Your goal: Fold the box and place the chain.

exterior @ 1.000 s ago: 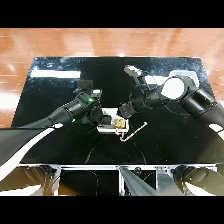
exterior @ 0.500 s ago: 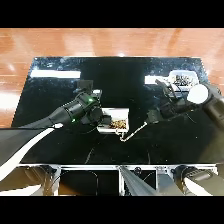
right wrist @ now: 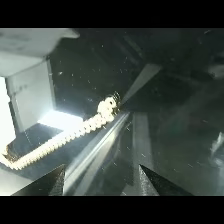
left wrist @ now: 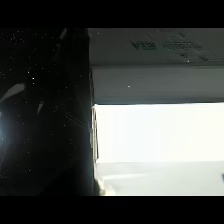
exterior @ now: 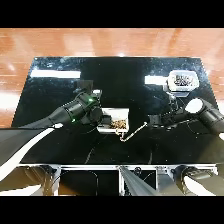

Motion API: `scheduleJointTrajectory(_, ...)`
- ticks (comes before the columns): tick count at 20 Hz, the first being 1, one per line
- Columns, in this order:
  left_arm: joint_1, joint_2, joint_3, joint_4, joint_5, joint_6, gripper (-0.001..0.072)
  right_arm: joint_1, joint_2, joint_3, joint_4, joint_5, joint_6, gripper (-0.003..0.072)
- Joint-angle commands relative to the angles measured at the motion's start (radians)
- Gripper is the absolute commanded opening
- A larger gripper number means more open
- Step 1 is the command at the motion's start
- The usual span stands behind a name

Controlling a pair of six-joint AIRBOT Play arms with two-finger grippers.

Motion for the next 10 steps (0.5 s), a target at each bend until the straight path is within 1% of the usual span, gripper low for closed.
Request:
scheduleJointTrajectory(1,-0.001,0.001,0.001,0.004,-0.001,0.000,0.0019,0.069,-0.040,-0.008,0.022,-0.077,0.070,0.0545)
scheduleJointTrajectory(4,-0.001,0.001,0.001,0.003,-0.003,0.000,0.0019,0.107,-0.056,-0.008,0.024,-0.154,0.121,0.0545)
scheduleJointTrajectory(10,-0.001,0.001,0.001,0.003,-0.007,0.000,0.0019,0.113,-0.068,-0.008,0.016,-0.166,0.150,0.0535)
